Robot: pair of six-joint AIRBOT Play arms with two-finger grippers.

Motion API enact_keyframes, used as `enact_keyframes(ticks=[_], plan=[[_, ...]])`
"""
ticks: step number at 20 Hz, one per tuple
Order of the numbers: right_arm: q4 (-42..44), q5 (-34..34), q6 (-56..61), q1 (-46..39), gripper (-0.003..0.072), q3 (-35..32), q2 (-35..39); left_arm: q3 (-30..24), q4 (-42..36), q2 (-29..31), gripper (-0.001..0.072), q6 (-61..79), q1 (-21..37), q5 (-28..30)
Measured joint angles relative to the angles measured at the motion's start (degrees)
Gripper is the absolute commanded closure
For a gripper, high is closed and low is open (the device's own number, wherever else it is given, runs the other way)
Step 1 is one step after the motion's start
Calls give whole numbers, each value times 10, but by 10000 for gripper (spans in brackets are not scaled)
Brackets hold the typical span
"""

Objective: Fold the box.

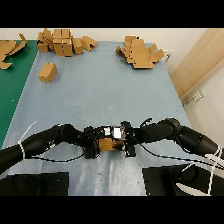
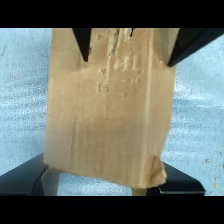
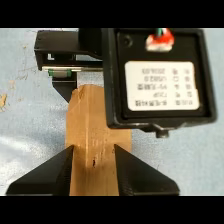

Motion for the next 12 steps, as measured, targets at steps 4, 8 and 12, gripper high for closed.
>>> enact_keyframes(ticks=[4, 8, 12], plan=[[-1, 8, -17, 0, 398, 0, 0, 0, 0, 0, 190, 0, 0, 0], [-5, 14, -23, 0, 434, 0, 1, 0, 0, 0, 190, 0, 0, 0], [-10, 17, -24, 5, 511, 0, 1, 0, 0, 0, 190, 0, 0, 0]])
